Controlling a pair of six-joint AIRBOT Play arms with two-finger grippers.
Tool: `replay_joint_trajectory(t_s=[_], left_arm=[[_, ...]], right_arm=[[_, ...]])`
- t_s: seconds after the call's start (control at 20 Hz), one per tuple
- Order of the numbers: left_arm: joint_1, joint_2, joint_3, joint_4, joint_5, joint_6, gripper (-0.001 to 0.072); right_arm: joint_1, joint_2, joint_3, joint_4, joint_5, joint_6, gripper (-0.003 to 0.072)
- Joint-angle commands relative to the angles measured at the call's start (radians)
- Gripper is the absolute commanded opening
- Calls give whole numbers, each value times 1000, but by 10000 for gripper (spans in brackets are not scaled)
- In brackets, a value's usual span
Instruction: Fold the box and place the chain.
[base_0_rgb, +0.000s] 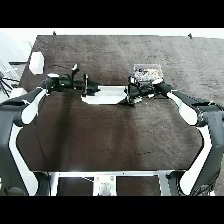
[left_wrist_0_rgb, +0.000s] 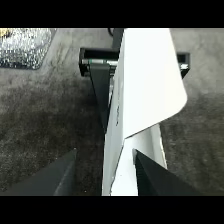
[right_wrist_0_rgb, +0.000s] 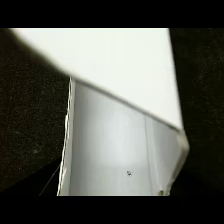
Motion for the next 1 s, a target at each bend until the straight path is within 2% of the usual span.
replay_joint_trajectory(t_s=[0.0, 0.05, 0.1, 0.2, 0.3, 0.5, 0.7, 0.8, 0.95], left_arm=[[70, 1, 55, -6, -216, -47, 400], [92, 1, 76, -7, -289, -45, 121], [109, 1, 98, -12, -364, -36, 20], [122, 3, 141, -39, -444, -91, 16], [112, 56, 137, -19, -440, -122, 14], [77, 279, 14, 105, -261, -121, 14], [38, 466, -215, 114, -74, -26, 14], [-8, 490, -305, 173, -2, -9, 16], [-65, 454, -373, 249, 82, -18, 16]], right_arm=[[0, 0, 0, -2, 3, -1, 438], [0, 0, 0, -2, 3, 0, 437], [0, 0, 0, -2, 3, 0, 437], [0, 0, 0, -2, 3, 0, 437], [0, 0, 0, -1, 3, 0, 437], [0, 0, 0, -2, 3, 0, 437], [0, 0, 0, -1, 3, 0, 437], [0, 0, 0, -1, 3, -1, 437], [0, 0, 0, -1, 3, 0, 437]])
